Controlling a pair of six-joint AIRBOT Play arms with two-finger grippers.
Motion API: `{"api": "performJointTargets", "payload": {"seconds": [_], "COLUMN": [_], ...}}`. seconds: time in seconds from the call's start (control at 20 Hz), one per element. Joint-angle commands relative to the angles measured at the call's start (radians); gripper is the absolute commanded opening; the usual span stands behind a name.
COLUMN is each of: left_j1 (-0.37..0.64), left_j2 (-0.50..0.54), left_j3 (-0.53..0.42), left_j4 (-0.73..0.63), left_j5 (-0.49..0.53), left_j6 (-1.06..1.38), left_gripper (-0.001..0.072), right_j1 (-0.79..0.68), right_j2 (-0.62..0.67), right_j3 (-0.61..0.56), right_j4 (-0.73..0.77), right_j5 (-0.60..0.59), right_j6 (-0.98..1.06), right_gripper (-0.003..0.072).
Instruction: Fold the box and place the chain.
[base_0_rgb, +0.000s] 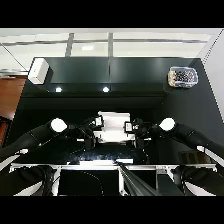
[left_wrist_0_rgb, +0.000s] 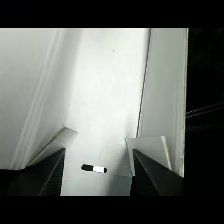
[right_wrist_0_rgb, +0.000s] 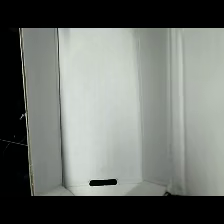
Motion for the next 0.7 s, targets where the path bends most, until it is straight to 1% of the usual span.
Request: {"api": "performJointTargets", "payload": {"seconds": [0.0,0.05,0.1,0.15,0.2,0.3,0.4,0.45,0.55,0.6,0.65], "left_j1": [0.000,0.000,0.000,0.002,0.010,0.048,0.129,0.192,0.349,0.439,0.522], "left_j2": [-0.001,-0.001,0.000,0.006,0.021,0.077,0.160,0.209,0.294,0.320,0.323], "left_j3": [0.000,0.000,0.000,0.000,0.000,0.000,0.000,0.000,0.000,0.000,0.000], "left_j4": [0.000,0.000,0.003,0.016,0.043,0.167,0.292,0.325,0.334,0.335,0.359], "left_j5": [0.000,-0.002,-0.012,-0.024,-0.026,-0.051,-0.131,-0.171,-0.239,-0.267,-0.303], "left_j6": [0.000,0.000,0.000,-0.004,-0.042,-0.176,-0.298,-0.351,-0.484,-0.625,-0.822], "left_gripper": [0.0509,0.0319,0.0221,0.0221,0.0176,0.0029,0.0031,0.0032,0.0032,0.0032,0.0032], "right_j1": [0.000,0.000,0.000,0.000,0.000,0.000,0.000,0.000,0.000,0.000,0.000], "right_j2": [-0.001,-0.001,-0.001,-0.001,-0.001,-0.001,-0.001,-0.001,-0.001,-0.001,-0.001], "right_j3": [-0.001,-0.001,-0.001,-0.001,-0.001,-0.001,-0.001,-0.001,-0.001,-0.001,-0.001], "right_j4": [0.000,0.000,0.000,0.000,0.000,0.002,0.002,0.003,0.002,0.002,0.002], "right_j5": [0.000,0.000,0.000,0.000,0.000,-0.002,-0.004,-0.006,-0.006,-0.006,-0.006], "right_j6": [0.000,0.000,0.000,0.000,0.000,0.000,0.003,0.004,0.005,0.005,0.005], "right_gripper": [0.0575,0.0575,0.0575,0.0575,0.0575,0.0575,0.0575,0.0575,0.0575,0.0575,0.0576]}}
